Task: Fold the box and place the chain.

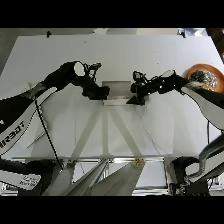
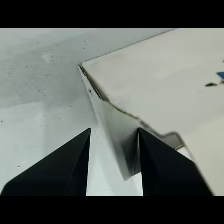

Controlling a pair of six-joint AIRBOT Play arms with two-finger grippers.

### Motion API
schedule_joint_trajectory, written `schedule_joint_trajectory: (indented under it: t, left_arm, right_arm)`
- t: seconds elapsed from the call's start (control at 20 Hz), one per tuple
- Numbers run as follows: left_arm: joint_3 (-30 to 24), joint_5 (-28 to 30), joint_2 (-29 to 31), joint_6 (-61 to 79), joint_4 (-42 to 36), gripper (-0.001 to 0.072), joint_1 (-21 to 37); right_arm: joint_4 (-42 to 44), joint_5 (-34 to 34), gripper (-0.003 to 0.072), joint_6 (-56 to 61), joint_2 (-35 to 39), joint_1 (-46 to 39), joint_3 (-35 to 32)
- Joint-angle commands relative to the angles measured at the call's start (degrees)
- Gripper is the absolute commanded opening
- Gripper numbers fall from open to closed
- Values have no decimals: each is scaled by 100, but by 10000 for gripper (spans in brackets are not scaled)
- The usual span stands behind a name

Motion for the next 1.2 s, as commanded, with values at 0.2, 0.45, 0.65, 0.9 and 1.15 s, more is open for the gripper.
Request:
schedule_joint_trajectory:
  t: [0.2,0.45,0.65,0.9,1.15]
  left_arm:
    - [269,-173,-39,-304,348,348,0]
    - [638,-695,-122,-431,564,411,0]
    - [992,-852,-236,-455,640,411,-9]
    - [1215,-968,-444,-601,1082,411,-122]
    - [1486,-1049,-846,-894,1095,407,-330]
  right_arm:
    - [-7,0,541,-2,2,2,2]
    - [-7,0,541,-2,2,2,2]
    - [-4,0,541,-2,2,2,2]
    - [-7,0,541,-2,2,2,2]
    - [-7,0,541,-2,2,2,2]
